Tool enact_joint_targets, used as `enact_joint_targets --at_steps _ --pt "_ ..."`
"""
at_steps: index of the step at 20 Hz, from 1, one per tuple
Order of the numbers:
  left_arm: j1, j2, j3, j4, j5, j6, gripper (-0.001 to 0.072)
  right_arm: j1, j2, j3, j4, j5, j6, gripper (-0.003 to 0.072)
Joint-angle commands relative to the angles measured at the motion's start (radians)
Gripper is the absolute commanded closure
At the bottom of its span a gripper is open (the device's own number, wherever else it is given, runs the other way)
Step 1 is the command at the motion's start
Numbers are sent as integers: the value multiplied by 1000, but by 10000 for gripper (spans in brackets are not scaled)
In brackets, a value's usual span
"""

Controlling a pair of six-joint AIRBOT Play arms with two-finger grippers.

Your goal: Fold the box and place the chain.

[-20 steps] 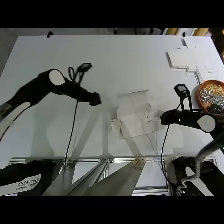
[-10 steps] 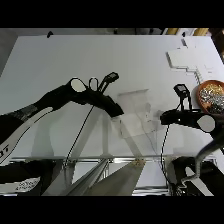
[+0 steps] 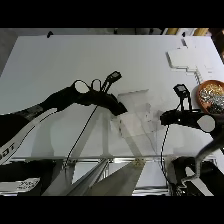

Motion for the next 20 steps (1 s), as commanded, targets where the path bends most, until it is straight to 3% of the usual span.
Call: enact_joint_targets --at_steps 1,3,6,11,16,20 --pt "-1 -48 0 -7 -45 21 185 1 1 -1 0 2 0 671" --pt "1 -62 0 -33 -43 61 274 1 1 -1 0 2 0 671" --pt "4 -61 21 -70 -51 115 322 1 1 -1 0 11 0 671" --pt "27 -61 76 -54 -91 125 334 1 1 -1 0 20 0 671" --pt "73 -93 78 -51 -230 123 342 1 1 -1 0 19 0 671" --pt "61 -138 98 -57 -242 122 347 1 1 -1 0 19 0 671"
